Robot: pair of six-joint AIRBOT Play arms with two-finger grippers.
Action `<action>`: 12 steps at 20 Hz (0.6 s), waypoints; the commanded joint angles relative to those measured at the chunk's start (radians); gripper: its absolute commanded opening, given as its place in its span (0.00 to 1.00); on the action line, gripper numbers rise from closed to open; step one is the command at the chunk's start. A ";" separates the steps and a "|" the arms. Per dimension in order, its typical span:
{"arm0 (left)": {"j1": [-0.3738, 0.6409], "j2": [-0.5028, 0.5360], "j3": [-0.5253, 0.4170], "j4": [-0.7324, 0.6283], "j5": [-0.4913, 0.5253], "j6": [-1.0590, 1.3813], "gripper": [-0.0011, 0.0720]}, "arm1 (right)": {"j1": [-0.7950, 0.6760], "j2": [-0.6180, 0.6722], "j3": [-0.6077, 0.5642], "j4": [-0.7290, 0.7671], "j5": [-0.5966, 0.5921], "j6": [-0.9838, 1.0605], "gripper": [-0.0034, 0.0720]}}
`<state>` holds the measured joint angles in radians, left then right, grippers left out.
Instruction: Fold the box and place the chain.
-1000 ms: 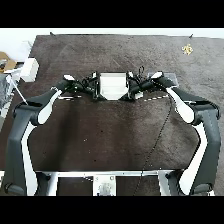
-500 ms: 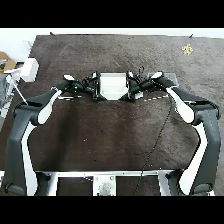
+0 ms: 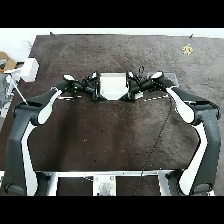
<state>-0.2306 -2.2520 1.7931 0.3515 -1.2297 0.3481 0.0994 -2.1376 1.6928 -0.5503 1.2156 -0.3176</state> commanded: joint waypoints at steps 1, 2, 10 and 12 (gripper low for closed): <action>0.000 0.000 0.000 0.000 -0.001 0.000 0.39 | 0.000 0.000 0.000 0.000 0.000 0.000 0.68; 0.000 0.000 0.000 0.000 -0.001 0.000 0.39 | 0.000 0.000 0.000 0.000 0.000 0.000 0.68; 0.000 0.000 0.000 0.000 -0.001 0.000 0.39 | 0.001 0.000 0.000 0.001 0.010 0.000 0.68; 0.000 0.000 0.000 0.000 0.000 0.000 0.39 | 0.000 0.002 0.000 0.019 0.019 0.001 0.68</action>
